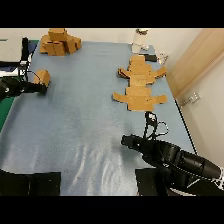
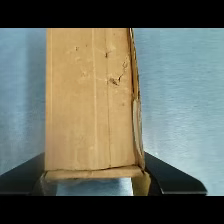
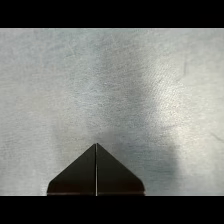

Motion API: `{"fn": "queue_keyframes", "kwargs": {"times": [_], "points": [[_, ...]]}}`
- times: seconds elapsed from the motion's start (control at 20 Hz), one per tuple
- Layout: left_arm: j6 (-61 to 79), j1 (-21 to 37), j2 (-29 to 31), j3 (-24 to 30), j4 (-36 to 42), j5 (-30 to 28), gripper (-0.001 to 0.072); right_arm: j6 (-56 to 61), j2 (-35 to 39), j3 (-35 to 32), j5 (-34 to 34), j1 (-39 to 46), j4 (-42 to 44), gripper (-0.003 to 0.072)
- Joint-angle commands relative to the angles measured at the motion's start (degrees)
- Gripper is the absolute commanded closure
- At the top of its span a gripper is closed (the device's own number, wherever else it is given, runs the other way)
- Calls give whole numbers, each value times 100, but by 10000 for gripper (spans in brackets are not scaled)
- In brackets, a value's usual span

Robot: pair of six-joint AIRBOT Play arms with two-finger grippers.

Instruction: Fold the box.

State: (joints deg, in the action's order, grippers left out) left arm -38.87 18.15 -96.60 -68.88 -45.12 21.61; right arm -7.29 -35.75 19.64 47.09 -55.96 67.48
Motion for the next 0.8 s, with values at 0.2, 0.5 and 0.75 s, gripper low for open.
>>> {"fn": "queue_keyframes", "kwargs": {"times": [0.2, 0.5, 0.75], "points": [[-168, 111, -55, -44, -350, 496, 109, 2, 0, 4, -2, -4, -127, 682], [-472, 212, -15, -188, -540, 1139, -11, 2, 0, 4, 2, -4, -109, 682], [-881, 431, 238, -577, -1287, 2371, -11, 0, 0, 4, 2, -4, -114, 682]]}}
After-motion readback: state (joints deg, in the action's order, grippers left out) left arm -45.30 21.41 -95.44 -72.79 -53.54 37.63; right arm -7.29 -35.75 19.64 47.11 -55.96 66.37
